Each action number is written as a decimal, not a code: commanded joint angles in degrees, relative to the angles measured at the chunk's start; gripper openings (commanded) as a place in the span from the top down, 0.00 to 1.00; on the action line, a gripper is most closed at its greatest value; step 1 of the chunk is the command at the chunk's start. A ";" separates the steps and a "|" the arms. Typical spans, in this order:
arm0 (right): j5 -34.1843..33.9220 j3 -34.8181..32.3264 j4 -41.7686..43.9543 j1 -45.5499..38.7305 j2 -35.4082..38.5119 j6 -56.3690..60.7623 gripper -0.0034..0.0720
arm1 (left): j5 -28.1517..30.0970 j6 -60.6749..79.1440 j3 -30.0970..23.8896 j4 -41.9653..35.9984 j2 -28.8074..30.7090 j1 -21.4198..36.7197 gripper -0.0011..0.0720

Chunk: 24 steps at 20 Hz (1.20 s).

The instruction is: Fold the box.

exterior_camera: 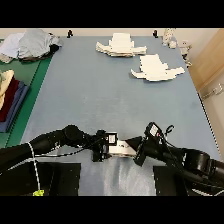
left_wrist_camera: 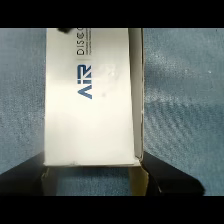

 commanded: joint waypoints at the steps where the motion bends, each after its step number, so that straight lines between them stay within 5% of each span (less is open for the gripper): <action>1: -20.83 8.09 -17.81 -6.99 -1.97 0.26 0.95 | 0.00 0.02 0.02 0.00 0.02 0.04 0.34; 5: -29.90 21.66 -20.09 -18.56 -9.94 1.22 0.95 | 0.00 0.02 0.02 0.02 0.02 0.04 0.34; 12: -47.34 39.76 -6.32 -30.18 -33.33 7.80 0.95 | 0.00 0.02 0.02 0.02 0.02 0.04 0.34; 20: -48.11 42.21 -0.76 -30.49 -39.01 10.75 0.95 | 0.11 -4.37 0.96 1.01 2.01 0.61 0.34; 24: -48.09 42.21 -0.79 -30.49 -39.01 10.73 0.95 | 0.11 -31.52 3.39 19.19 10.54 11.19 0.34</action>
